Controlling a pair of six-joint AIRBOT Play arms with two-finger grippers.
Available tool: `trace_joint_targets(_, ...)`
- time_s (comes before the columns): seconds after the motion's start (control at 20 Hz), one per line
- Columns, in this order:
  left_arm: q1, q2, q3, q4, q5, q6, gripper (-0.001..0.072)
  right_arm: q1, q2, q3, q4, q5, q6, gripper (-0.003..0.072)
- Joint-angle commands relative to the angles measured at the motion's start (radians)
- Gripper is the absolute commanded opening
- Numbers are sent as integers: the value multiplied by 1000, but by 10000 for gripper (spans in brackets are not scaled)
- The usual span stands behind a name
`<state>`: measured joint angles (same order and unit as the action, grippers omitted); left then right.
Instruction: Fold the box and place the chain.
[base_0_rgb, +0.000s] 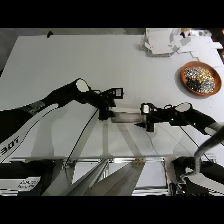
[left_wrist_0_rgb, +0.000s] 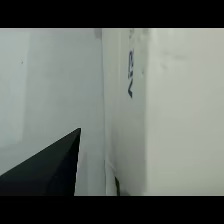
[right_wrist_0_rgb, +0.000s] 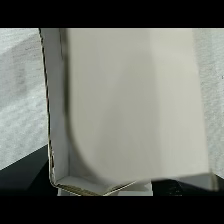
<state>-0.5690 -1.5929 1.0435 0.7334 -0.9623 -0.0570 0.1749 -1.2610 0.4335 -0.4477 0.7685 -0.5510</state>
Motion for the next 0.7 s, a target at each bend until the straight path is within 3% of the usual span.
trace_joint_targets(0.0, 6, 61, 1, 113, -39, -113, 471, 0, 0, 0, 0, 2, 0, 437)
trace_joint_targets(0.05, 6, 95, 1, 190, -42, -172, 468, 0, 0, 0, 0, 2, 0, 437)
trace_joint_targets(0.2, 5, 212, 1, 446, -90, -378, 363, 0, 0, 0, 0, 2, 0, 437)
trace_joint_targets(0.25, 5, 259, 1, 509, -118, -431, 285, 0, 0, 0, 0, 2, 0, 437)
trace_joint_targets(0.3, 5, 303, 1, 539, -150, -463, 143, 0, 0, 0, 0, 2, 0, 437)
trace_joint_targets(0.35, 5, 350, 1, 536, -185, -464, 35, 0, 0, 0, 0, 2, 0, 437)
trace_joint_targets(0.4, 3, 388, 1, 517, -215, -464, 7, 0, 0, 0, 0, 2, 0, 437)
trace_joint_targets(0.5, -6, 444, 1, 422, -254, -463, 6, 0, 0, 0, 0, 2, 0, 437)
trace_joint_targets(0.65, -40, 447, 1, 272, -267, -399, 6, 0, 0, 0, 0, 2, 0, 437)
